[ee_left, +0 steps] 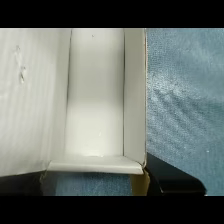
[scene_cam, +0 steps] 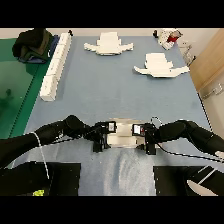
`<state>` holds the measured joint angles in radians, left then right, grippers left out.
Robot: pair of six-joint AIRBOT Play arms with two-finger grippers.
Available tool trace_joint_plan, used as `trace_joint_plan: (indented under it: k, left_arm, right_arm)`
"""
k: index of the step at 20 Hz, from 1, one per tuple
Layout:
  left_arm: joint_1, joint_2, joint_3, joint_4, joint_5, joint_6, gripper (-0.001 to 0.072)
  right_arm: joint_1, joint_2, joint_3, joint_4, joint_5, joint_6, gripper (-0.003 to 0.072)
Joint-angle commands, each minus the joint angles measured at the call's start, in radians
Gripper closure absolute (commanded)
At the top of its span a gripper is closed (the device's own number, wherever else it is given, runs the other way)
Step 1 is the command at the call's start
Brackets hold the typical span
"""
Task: Fold the box.
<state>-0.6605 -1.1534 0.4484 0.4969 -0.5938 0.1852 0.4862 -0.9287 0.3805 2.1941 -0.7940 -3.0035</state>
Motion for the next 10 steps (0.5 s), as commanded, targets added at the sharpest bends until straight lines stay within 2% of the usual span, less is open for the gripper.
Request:
trace_joint_plan:
  k: [1, 8, 9, 10]
  left_arm:
    - [0.000, 0.000, 0.000, 0.000, 0.000, 0.000, 0.0112]
    - [0.000, 0.000, 0.000, 0.000, 0.000, 0.000, 0.0112]
    - [0.000, 0.000, 0.000, 0.000, 0.000, 0.000, 0.0112]
    - [0.000, 0.000, 0.000, 0.000, 0.000, 0.000, 0.0113]
  right_arm:
    - [0.001, 0.000, 0.000, 0.000, 0.000, 0.000, 0.0239]
    - [0.001, 0.000, 0.000, 0.001, 0.001, 0.001, 0.0238]
    - [0.001, 0.000, 0.001, 0.001, 0.000, 0.005, 0.0190]
    - [0.001, 0.002, 0.001, 0.000, 0.000, 0.029, 0.0003]
